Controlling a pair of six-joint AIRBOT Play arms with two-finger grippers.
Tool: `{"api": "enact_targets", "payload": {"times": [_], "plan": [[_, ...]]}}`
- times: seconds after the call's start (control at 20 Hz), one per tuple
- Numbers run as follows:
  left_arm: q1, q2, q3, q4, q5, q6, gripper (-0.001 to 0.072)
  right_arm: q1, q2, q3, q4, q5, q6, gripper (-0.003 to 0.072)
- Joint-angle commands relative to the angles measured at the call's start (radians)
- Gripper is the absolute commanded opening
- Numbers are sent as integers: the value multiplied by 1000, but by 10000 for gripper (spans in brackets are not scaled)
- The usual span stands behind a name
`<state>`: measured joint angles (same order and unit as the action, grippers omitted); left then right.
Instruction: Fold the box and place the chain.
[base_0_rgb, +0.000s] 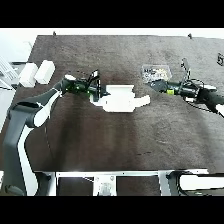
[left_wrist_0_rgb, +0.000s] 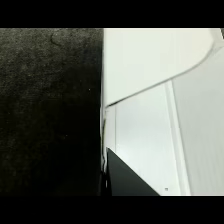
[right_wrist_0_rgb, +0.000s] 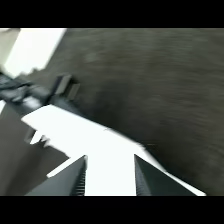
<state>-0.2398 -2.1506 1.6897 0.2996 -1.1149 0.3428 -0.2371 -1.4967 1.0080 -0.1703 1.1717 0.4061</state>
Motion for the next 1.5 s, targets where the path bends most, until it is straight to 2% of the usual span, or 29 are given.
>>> {"api": "enact_targets", "payload": {"times": [0.0, 0.1, 0.2, 0.4, 0.45, 0.5, 0.65, 0.8, 1.0, 1.15, 1.45], "plan": [[0, 0, 0, -7, -9, 2, 21, 9, 67, -14, 3, 132, -51, 317], [0, 0, 0, -7, -42, 2, 21, 40, 142, -66, -2, 130, -71, 317], [0, 0, 0, -8, -52, 3, 21, 79, 198, -107, -64, 79, -98, 317], [0, 0, 0, -8, -52, 3, 21, 188, 227, -149, -352, -88, -203, 321], [0, 0, 0, -8, -52, 3, 21, 214, 226, -155, -406, -147, -205, 423], [0, 0, 0, -8, -52, 3, 21, 233, 226, -162, -442, -208, -206, 564], [0, 0, 0, -8, -52, 3, 21, 263, 226, -168, -499, -286, -294, 628], [0, -1, 0, -8, -52, 3, 22, 273, 226, -177, -500, -282, -444, 628], [0, -1, 0, -8, -52, 3, 21, 320, 204, -206, -500, -302, -533, 628], [0, 0, 0, -9, -52, 3, 21, 365, 157, -229, -500, -406, -550, 628], [0, 0, 0, -8, -52, 3, 21, 434, 86, -228, -485, -516, -629, 628]]}}
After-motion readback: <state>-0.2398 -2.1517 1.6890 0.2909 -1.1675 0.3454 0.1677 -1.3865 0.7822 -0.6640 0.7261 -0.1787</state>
